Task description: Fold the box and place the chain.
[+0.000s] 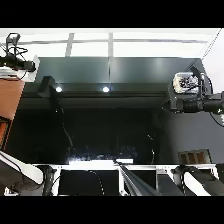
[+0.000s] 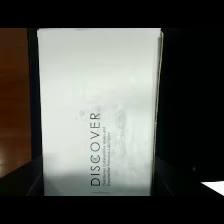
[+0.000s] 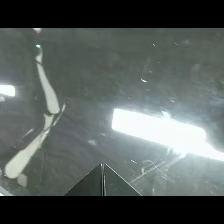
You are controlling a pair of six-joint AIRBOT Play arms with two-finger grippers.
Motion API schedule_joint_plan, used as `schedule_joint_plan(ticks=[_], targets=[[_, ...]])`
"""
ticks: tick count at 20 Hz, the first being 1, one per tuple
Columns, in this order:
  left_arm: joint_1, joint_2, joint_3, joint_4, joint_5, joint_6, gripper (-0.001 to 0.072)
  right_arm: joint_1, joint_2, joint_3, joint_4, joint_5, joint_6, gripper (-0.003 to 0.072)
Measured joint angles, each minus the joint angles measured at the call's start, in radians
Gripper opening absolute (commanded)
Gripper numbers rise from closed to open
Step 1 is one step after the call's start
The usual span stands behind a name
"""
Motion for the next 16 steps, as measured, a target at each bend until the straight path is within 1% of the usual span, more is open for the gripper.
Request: schedule_joint_plan(ticks=[1,3,5,7,10,12,13,15,16], targets=[[0.002,-0.033,0.029,-0.017,-0.001,-0.002,0.0291,0.0,0.0,0.0,0.004,-0.003,0.0,0.0019],[-0.003,-0.085,0.071,-0.034,0.006,-0.002,0.0709,0.0,0.0,0.0,0.014,-0.016,0.002,0.0019],[-0.019,-0.114,0.105,-0.008,0.004,-0.002,0.0709,0.0,0.0,0.0,0.02,-0.028,0.002,0.0019],[-0.043,-0.12,0.155,0.06,-0.025,-0.023,0.0709,0.0,0.0,0.0,0.027,-0.029,0.002,0.0019],[-0.079,-0.058,0.213,0.173,-0.07,-0.106,0.0706,0.0,0.0,0.0,0.031,-0.01,0.002,0.0019],[-0.102,0.024,0.219,0.212,-0.094,-0.148,0.0663,0.0,0.002,0.001,0.034,0.012,0.002,0.0019],[-0.115,0.074,0.213,0.223,-0.114,-0.163,0.0537,0.0,0.003,0.004,0.033,0.034,0.001,0.0019],[-0.139,0.172,0.189,0.226,-0.172,-0.188,0.0139,0.0,0.006,0.011,0.032,0.083,0.0,0.0019],[-0.15,0.214,0.173,0.221,-0.219,-0.196,0.0029,0.0,0.011,0.013,0.029,0.111,-0.001,0.0018]])
